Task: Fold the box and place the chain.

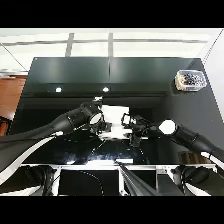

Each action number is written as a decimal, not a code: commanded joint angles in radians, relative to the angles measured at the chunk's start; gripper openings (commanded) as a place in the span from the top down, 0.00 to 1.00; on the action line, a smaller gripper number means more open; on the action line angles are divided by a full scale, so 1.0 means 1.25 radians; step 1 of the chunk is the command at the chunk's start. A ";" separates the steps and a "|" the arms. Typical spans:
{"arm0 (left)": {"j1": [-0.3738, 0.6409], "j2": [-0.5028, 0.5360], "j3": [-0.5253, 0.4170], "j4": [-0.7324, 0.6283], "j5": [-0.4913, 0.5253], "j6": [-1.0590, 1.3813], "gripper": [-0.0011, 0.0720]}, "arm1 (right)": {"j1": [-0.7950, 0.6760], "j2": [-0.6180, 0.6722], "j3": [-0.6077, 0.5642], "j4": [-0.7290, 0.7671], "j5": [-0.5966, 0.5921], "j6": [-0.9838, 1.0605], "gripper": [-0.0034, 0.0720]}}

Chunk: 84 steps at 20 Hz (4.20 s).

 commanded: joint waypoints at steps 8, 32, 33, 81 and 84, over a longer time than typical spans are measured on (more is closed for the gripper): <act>0.001 -0.001 0.000 0.000 -0.001 0.002 0.95 | -0.255 0.214 0.054 -0.260 0.391 0.603 0.92; 0.001 -0.001 0.000 0.000 0.003 0.001 0.95 | -0.337 -0.012 -0.038 0.096 0.302 0.918 0.70; 0.001 -0.001 0.000 0.000 0.003 0.002 0.95 | -0.337 -0.012 -0.017 0.096 0.309 0.906 0.16; 0.001 -0.001 0.000 0.000 0.003 0.001 0.95 | 0.117 -0.076 0.248 -0.545 0.259 1.687 0.48; 0.001 -0.001 0.000 0.000 0.003 0.001 0.95 | 0.117 -0.095 0.257 -0.546 0.264 1.687 0.48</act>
